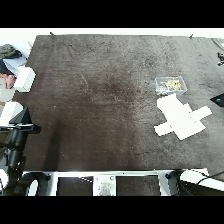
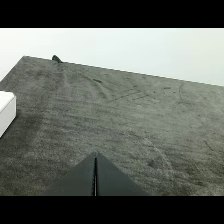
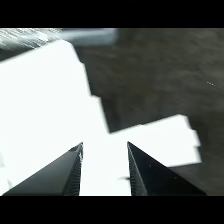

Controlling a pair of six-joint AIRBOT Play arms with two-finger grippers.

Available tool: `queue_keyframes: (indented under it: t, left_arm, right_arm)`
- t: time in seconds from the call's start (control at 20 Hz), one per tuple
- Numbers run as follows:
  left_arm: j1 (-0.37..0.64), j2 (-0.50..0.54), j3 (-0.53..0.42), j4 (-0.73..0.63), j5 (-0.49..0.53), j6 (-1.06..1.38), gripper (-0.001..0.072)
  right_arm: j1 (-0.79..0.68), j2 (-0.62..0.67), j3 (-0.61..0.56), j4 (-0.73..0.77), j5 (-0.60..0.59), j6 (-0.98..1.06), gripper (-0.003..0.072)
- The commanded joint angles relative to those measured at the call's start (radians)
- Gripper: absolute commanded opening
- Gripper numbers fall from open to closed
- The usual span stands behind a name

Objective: Fold the box and place the chain.

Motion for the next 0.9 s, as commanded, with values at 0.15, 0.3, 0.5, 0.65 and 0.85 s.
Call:
queue_keyframes:
  t: [0.15, 0.3, 0.5, 0.65, 0.85]
  left_arm:
    - [0.0, 0.0, 0.001, 0.0, 0.0, 0.0, 0.0012]
    - [0.0, 0.0, 0.001, 0.0, 0.0, 0.0, 0.0012]
    - [0.0, 0.0, 0.001, 0.0, 0.0, 0.0, 0.0012]
    - [0.0, 0.0, 0.001, 0.0, 0.0, 0.0, 0.0012]
    - [0.0, 0.0, 0.001, 0.0, 0.0, 0.0, 0.0012]
  right_arm:
    - [-0.041, -0.37, 0.402, -0.16, 0.211, 0.008, 0.0349]
    - [-0.041, -0.489, 0.509, -0.217, 0.232, -0.027, 0.0348]
    - [-0.039, -0.616, 0.603, -0.183, 0.266, -0.05, 0.0348]
    - [-0.039, -0.663, 0.607, -0.154, 0.295, -0.069, 0.0348]
    - [-0.039, -0.681, 0.607, -0.131, 0.333, -0.068, 0.0349]
